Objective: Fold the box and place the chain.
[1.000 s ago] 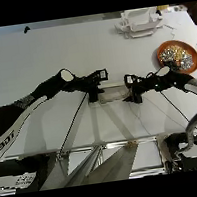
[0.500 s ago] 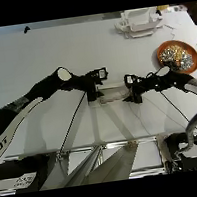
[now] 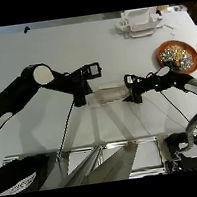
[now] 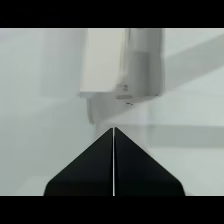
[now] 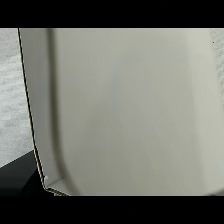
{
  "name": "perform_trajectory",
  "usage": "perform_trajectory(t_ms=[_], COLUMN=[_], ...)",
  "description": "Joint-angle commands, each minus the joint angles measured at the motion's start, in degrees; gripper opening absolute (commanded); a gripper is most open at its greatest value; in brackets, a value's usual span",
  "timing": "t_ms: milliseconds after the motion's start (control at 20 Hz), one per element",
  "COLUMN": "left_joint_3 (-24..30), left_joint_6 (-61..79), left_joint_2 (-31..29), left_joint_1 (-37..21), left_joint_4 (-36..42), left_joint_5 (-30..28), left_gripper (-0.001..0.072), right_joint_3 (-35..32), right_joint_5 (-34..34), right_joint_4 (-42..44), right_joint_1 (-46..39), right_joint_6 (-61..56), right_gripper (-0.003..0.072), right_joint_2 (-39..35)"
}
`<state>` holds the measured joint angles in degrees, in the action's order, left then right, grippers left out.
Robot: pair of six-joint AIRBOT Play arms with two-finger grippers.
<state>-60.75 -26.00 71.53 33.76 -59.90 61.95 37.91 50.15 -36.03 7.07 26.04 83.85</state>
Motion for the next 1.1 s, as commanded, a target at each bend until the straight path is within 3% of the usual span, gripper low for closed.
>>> perform_trajectory(t_ms=[0, 150, 300, 450, 600, 850, 1050], left_joint_3=[0.0, 0.0, 0.0, 0.0, 0.0, 0.0, 0.0], left_joint_6=[-4.9, -5.1, -5.6, -13.5, -25.7, -38.1, -38.1], left_joint_2=[-3.7, -1.1, 3.8, 7.5, 11.5, 18.4, 18.9], left_joint_1=[3.7, 8.8, 11.6, 10.5, 8.1, 6.2, 6.3], left_joint_4=[-2.3, 0.2, 3.3, 3.8, 3.8, 4.0, 3.9], left_joint_5=[6.6, -0.4, -12.8, -28.0, -37.2, -36.6, -34.4], left_gripper=[0.0003, 0.0004, 0.0003, 0.0007, 0.0006, 0.0003, 0.0004], right_joint_3=[0.0, 0.0, 0.0, 0.0, 0.0, 0.0, 0.0], right_joint_5=[0.0, 0.0, 0.0, 0.0, 0.0, 0.0, 0.0], right_joint_4=[0.0, 0.0, 0.0, 0.0, 0.0, 0.0, 0.0], right_joint_1=[0.0, 0.0, 0.0, 0.0, 0.0, 0.0, 0.0], right_joint_6=[0.0, 0.0, 0.0, 0.0, 0.0, 0.0, 0.0], right_gripper=[0.0434, 0.0434, 0.0434, 0.0434, 0.0434, 0.0434, 0.0434], right_joint_2=[0.0, 0.0, 0.0, 0.0, 0.0, 0.0, 0.0])
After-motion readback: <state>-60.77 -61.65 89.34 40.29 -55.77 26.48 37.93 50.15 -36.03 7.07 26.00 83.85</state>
